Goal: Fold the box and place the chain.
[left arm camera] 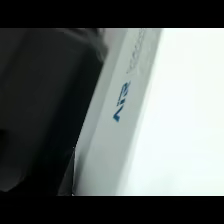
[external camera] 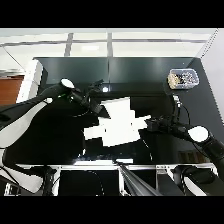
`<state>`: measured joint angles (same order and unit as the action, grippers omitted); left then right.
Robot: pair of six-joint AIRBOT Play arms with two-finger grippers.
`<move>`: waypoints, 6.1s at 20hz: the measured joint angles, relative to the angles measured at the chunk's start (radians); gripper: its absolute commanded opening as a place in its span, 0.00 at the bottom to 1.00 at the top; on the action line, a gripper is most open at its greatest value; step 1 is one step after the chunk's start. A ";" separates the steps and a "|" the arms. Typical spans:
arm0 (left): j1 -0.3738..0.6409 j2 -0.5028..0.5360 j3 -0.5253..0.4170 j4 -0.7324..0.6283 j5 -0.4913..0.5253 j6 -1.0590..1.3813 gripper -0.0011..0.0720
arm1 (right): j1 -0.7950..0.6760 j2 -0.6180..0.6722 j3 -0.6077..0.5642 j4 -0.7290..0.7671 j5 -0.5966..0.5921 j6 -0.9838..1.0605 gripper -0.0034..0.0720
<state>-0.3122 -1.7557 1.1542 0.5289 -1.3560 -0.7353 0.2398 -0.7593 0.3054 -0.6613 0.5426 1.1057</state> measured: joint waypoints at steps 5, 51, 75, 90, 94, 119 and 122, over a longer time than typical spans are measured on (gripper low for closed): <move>-0.015 -0.070 0.085 0.052 -0.102 0.040 0.08 | 0.000 0.000 0.000 0.000 0.005 0.002 0.06; -0.208 0.167 -0.115 0.222 0.460 0.746 0.05 | 0.294 -0.160 0.140 -0.335 -0.016 -0.721 0.97; -0.208 0.166 -0.115 0.225 0.354 0.680 0.05 | 0.042 -0.333 0.217 0.129 0.213 -1.341 0.97; -0.221 0.166 -0.115 0.224 0.415 0.683 0.04 | 0.030 -0.475 0.217 0.134 0.234 -1.432 0.97; -0.222 0.167 -0.115 0.225 0.441 0.682 0.04 | 0.010 -0.478 0.217 0.128 0.237 -1.433 0.97; -0.222 0.167 -0.115 0.229 0.456 0.682 0.04 | 0.036 -0.491 0.224 0.086 0.188 -1.377 0.97; -0.222 0.167 -0.115 0.230 0.455 0.682 0.04 | 0.036 -0.493 0.227 0.085 0.185 -1.369 0.82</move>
<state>-0.5343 -1.5890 1.0393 0.7586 -0.9005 -0.0528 0.2756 -1.2526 0.5320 -0.5766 0.7273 -0.2630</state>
